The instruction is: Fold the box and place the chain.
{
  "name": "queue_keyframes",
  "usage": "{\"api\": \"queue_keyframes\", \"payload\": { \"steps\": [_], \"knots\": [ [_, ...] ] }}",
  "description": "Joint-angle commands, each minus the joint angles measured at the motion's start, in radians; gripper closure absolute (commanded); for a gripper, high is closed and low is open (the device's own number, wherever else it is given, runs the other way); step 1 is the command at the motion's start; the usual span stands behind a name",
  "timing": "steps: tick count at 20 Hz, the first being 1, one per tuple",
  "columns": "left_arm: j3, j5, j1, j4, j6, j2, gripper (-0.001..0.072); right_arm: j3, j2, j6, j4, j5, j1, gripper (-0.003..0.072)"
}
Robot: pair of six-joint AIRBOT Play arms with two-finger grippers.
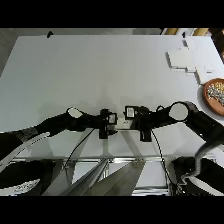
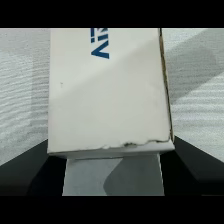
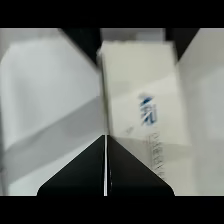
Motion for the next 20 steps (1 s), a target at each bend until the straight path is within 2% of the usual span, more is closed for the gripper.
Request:
{"api": "queue_keyframes", "payload": {
  "steps": [1, 9, 13, 16, 20],
  "knots": [
    [0.000, 0.000, 0.000, 0.000, 0.001, 0.000, 0.0659, 0.002, -0.010, 0.003, 0.012, -0.002, 0.000, 0.0665],
    [0.000, 0.000, 0.000, 0.000, 0.001, 0.000, 0.0659, 0.002, -0.038, 0.003, 0.014, -0.005, 0.000, 0.0665],
    [0.000, 0.000, 0.000, 0.000, 0.001, 0.000, 0.0659, 0.002, 0.026, -0.013, 0.068, -0.002, 0.000, 0.0665],
    [0.000, 0.000, 0.000, 0.000, 0.001, 0.000, 0.0659, 0.002, 0.061, -0.010, 0.046, -0.046, 0.000, 0.0665],
    [0.000, 0.000, 0.000, 0.000, 0.001, 0.000, 0.0659, 0.002, 0.021, 0.015, 0.030, -0.109, 0.000, 0.0665]
  ]
}}
